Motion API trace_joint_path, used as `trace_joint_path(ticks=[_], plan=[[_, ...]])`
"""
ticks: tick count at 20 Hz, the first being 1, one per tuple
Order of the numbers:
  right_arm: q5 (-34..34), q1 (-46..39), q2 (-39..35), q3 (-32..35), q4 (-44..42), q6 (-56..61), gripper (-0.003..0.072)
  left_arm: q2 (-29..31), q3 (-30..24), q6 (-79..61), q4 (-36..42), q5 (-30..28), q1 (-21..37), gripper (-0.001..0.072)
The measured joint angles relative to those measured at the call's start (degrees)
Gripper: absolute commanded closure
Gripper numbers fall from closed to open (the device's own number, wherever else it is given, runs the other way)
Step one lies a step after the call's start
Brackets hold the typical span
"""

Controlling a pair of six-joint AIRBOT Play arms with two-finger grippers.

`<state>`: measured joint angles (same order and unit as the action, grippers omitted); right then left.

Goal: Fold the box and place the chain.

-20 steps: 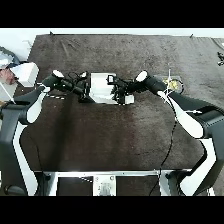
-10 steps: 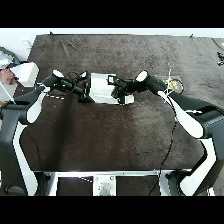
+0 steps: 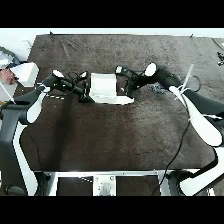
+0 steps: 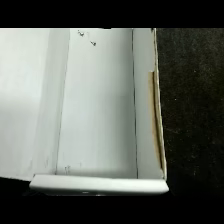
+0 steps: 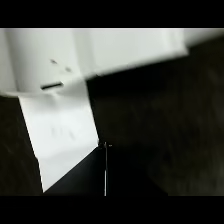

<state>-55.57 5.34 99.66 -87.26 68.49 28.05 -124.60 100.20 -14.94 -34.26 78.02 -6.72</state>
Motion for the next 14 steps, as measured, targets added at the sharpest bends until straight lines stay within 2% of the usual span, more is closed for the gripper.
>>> trace_joint_path(ticks=[4, 6, 11, 14], plan=[[-5.9, -5.14, -3.08, 0.17, 1.11, 20.63, 0.0707, 0.0, 0.0, -0.02, 0.0, 0.0, 0.0, 0.034], [-8.11, -8.26, -3.67, 1.09, -2.43, 25.9, 0.0707, 0.0, 0.0, -0.02, 0.0, -0.02, 0.0, 0.0339], [-8.41, -14.38, -4.17, 7.65, -12.37, 31.34, 0.0707, 0.0, 0.0, -0.04, 0.0, -0.02, 0.0, 0.0339], [-4.55, -15.43, -4.24, 13.09, -17.57, 30.95, 0.0707, 0.0, 0.0, -0.04, 0.0, -0.02, 0.0, 0.034]])
